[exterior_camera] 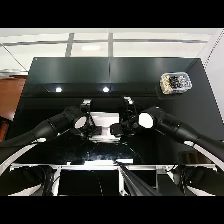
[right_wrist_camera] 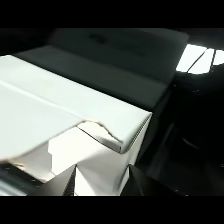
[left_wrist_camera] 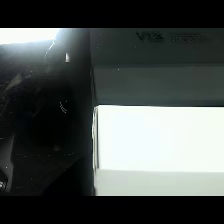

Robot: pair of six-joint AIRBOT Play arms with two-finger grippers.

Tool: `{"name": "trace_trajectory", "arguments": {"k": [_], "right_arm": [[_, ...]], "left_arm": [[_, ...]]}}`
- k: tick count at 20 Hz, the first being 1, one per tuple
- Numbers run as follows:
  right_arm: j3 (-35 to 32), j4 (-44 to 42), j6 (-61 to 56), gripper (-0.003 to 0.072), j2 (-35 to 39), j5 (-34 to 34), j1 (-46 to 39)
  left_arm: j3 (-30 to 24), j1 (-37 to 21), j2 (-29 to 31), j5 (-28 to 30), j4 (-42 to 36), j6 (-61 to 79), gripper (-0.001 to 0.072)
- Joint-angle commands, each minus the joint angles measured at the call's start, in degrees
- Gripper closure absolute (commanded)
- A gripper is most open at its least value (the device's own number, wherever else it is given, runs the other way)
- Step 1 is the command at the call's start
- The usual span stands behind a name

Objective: Fold the box and place the chain.

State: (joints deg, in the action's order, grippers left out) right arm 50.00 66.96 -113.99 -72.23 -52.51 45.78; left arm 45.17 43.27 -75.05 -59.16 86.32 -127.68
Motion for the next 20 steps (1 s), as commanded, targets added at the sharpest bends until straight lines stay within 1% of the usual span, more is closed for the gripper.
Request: {"name": "trace_trajectory", "arguments": {"k": [1,7,11,12,13,16,18,20], "right_arm": [[2.29,7.5,-4.57,0.0317,-1.51,-3.26,1.73],[2.43,7.67,-6.56,0.0317,-1.77,-3.48,1.75],[3.72,7.96,-7.39,0.0318,-4.07,-4.28,2.8],[4.2,8.46,-7.93,0.0334,-4.68,-4.42,3.43],[4.81,9.22,-8.48,0.0387,-5.31,-4.5,4.0],[7.17,10.32,-9.9,0.0387,-7.56,-5.33,4.92],[8.72,11.43,-11.3,0.0387,-9.33,-7.19,5.16],[9.05,12.55,-13.77,0.0394,-9.97,-8.52,5.25]], "left_arm": [[-0.02,0.02,-0.02,-1.09,0.02,0.0,0.0679],[-0.02,0.02,-0.02,-1.11,0.0,-0.02,0.0679],[-0.02,0.02,-0.02,-1.14,0.0,-0.02,0.0678],[-0.02,0.02,-0.02,-1.11,0.0,-0.02,0.0678],[-0.02,0.02,-0.02,-1.11,0.0,-0.02,0.0678],[-0.02,0.02,-0.02,-1.09,0.02,-0.02,0.0679],[-0.02,0.04,-0.02,-1.14,0.0,-0.02,0.0678],[-0.02,0.04,-0.02,-1.2,0.0,-0.02,0.0679]]}}
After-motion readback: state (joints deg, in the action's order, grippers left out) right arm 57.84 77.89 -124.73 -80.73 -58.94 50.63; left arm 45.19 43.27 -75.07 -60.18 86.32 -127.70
